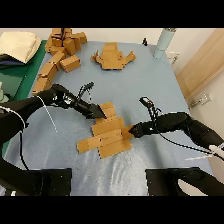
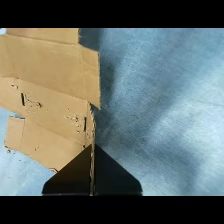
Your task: Fold the box.
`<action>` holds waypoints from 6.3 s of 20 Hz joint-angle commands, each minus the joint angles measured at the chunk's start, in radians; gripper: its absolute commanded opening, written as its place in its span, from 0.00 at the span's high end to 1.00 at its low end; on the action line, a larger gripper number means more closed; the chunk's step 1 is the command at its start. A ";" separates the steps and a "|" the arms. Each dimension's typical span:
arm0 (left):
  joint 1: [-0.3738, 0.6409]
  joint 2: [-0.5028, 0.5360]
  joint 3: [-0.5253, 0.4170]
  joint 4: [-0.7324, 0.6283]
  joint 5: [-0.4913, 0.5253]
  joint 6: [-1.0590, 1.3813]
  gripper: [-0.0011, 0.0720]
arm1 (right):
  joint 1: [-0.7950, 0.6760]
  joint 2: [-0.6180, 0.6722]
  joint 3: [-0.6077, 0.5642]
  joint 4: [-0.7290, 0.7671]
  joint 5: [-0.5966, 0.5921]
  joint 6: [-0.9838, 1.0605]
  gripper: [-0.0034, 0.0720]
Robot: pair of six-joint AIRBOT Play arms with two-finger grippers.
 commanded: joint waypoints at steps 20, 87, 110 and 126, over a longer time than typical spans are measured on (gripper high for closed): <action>-0.010 -0.020 0.001 0.007 -0.022 0.062 0.69 | 0.001 0.000 0.000 -0.003 0.020 0.010 0.95; -0.345 0.182 -0.113 0.113 0.404 0.649 0.97 | -0.079 0.000 0.150 -0.281 0.238 0.420 0.95; -0.341 0.181 -0.113 0.115 0.377 0.624 0.97 | 0.851 0.127 -0.051 -1.057 -0.049 0.669 0.17; -0.342 0.181 -0.113 0.115 0.378 0.624 0.97 | 0.847 0.016 -0.046 -1.126 -0.005 0.671 0.19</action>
